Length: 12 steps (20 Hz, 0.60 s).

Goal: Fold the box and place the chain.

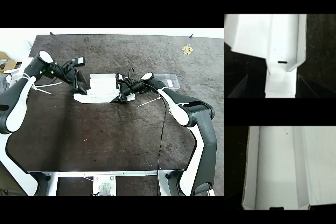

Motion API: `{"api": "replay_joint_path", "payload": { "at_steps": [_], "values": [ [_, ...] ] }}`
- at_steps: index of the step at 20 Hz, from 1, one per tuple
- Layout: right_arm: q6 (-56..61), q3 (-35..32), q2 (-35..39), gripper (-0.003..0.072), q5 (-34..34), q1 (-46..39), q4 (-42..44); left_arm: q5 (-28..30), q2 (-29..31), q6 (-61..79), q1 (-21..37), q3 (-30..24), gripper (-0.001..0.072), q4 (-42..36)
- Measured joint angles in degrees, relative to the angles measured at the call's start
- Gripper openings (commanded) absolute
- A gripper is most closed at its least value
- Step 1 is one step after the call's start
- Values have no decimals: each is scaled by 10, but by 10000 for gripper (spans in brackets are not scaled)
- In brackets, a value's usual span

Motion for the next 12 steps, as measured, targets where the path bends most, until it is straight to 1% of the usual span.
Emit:
{"api": "replay_joint_path", "payload": {
  "at_steps": [3, 5, 6, 10, 11, 12],
  "values": [
    [0, 0, 0, 378, 0, 0, 0, 45, 0, 37, -10, -47, 690, -6],
    [0, 0, 0, 378, 0, 0, 0, 69, 0, 50, -20, -65, 689, -5],
    [0, 0, 0, 378, 0, 0, 0, 82, 0, 54, -24, -71, 689, -4],
    [0, 0, 0, 378, 0, 0, 0, 100, 1, 58, -37, -81, 688, -2],
    [0, 0, 0, 378, 0, 0, 0, 103, 1, 57, -38, -82, 632, -2],
    [0, 0, 0, 378, 0, 0, 0, 105, 1, 54, -38, -83, 628, 0]
  ]
}}
